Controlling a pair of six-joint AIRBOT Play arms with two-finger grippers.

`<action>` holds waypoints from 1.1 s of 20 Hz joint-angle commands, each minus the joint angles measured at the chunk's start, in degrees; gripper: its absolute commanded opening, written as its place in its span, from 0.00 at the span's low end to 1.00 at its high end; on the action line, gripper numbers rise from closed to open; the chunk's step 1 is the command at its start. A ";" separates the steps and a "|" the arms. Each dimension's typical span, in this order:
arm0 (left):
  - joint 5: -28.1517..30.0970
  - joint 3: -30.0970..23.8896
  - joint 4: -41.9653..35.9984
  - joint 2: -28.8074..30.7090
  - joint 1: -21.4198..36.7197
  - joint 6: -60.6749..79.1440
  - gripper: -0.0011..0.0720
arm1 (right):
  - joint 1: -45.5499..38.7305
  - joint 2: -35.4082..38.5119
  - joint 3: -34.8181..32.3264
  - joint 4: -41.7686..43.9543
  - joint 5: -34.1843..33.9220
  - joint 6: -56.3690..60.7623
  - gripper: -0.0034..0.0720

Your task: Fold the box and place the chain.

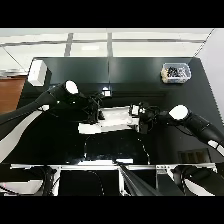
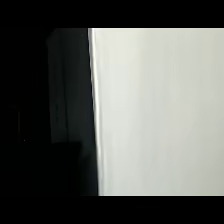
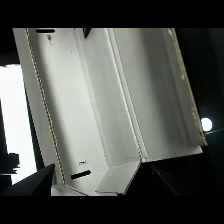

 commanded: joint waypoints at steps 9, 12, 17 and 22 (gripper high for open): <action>0.70 0.04 2.27 0.00 -0.55 0.46 0.04 | -1.68 -4.85 0.24 8.83 4.11 -5.53 0.98; 3.61 0.04 3.65 0.24 -1.75 0.24 0.04 | -1.66 -5.66 0.24 9.86 5.33 -5.99 0.98; 6.21 0.00 3.72 1.05 -1.92 0.24 0.04 | -1.62 -6.95 0.24 9.62 6.54 -9.09 0.98; 3.48 -0.02 3.67 1.03 -1.92 0.20 0.04 | -1.62 -9.70 0.24 9.46 5.18 -11.98 0.98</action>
